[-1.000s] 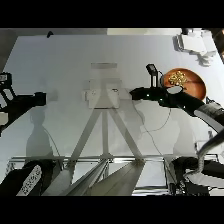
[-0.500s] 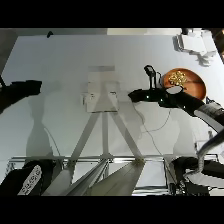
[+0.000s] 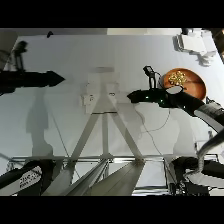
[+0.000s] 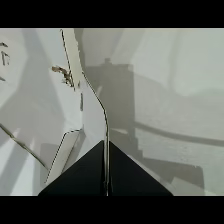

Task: Fold the box and place the chain.

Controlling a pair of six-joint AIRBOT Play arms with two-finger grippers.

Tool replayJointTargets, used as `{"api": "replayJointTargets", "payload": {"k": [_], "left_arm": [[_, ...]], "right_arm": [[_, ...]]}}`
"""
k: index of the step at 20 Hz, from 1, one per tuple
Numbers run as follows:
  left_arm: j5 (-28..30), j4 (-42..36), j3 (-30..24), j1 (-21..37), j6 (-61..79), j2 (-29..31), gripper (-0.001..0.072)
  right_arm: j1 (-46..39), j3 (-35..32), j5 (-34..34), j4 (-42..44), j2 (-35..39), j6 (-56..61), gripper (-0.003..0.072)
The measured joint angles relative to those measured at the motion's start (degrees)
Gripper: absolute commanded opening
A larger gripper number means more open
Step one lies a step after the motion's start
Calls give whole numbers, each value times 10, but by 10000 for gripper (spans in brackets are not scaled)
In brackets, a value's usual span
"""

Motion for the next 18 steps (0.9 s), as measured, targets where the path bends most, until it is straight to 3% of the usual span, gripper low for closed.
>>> {"api": "replayJointTargets", "payload": {"k": [7,14,17,18], "left_arm": [[-24,-7,143,-103,56,-178,574],[-88,-18,177,-111,62,-261,573],[-123,-23,180,-111,68,-270,529],[-134,-29,180,-111,76,-271,436]], "right_arm": [[0,0,22,0,0,-15,15],[0,0,36,0,0,-40,15],[0,0,37,0,0,-43,15],[0,0,37,0,0,-43,15]]}}
